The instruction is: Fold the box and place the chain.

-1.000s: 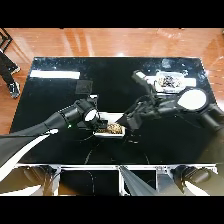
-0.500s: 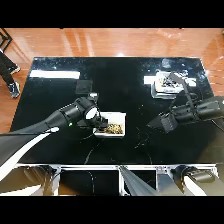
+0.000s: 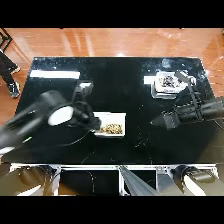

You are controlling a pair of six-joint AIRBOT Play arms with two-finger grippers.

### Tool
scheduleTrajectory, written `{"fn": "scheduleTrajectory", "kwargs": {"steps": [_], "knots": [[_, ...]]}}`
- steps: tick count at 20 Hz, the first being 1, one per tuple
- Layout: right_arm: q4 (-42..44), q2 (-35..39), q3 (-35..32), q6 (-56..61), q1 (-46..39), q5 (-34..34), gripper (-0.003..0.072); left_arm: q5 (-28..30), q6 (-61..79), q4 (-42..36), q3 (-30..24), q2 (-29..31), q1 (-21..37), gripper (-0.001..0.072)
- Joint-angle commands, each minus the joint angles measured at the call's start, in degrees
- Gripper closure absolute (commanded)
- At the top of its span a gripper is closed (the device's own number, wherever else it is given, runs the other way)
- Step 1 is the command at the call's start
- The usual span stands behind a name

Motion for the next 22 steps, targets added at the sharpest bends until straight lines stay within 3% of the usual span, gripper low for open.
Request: {"fn": "scheduleTrajectory", "kwargs": {"steps": [1, 3, 5, 7, 10, 12, 14, 18, 22], "knots": [[4.9, -0.2, 0.0, 3.0, 0.6, -6.8, -0.0028, -5.4, 2.8, 3.3, -6.1, 15.9, 3.8, 0.0087], [3.8, -1.6, 1.3, 8.2, 3.3, -12.4, -0.0027, -2.7, 4.8, -0.9, -12.3, 24.0, 10.4, 0.0087], [0.6, -6.8, 6.1, 10.6, 8.1, -14.6, -0.0027, 0.2, 10.3, -7.4, -17.6, 27.9, 17.4, 0.0088], [-4.3, -15.2, 13.3, 12.5, 13.9, -14.7, -0.0026, 0.8, 14.0, -10.6, -20.5, 26.9, 23.3, 0.0087], [-12.8, -29.7, 23.3, 10.3, 23.1, -13.9, -0.0027, 7.4, 19.5, -13.0, -22.0, 23.9, 29.0, 0.0087], [-13.0, -36.2, 26.9, 9.2, 26.3, -13.6, -0.0026, 12.3, 29.3, -18.2, -22.0, 21.1, 29.9, 0.0088], [-10.8, -38.8, 27.2, 8.9, 27.6, -12.5, -0.0026, 15.7, 32.2, -18.3, -22.0, 16.9, 29.9, 0.0088], [-6.6, -39.3, 27.2, -0.9, 28.2, -8.6, -0.0026, 18.5, 35.4, -24.1, -22.4, 9.9, 29.9, 0.0088], [-7.6, -39.3, 27.1, -7.6, 28.2, -6.6, -0.0025, 19.6, 38.2, -29.7, -22.7, 9.2, 29.9, 0.0089]]}}
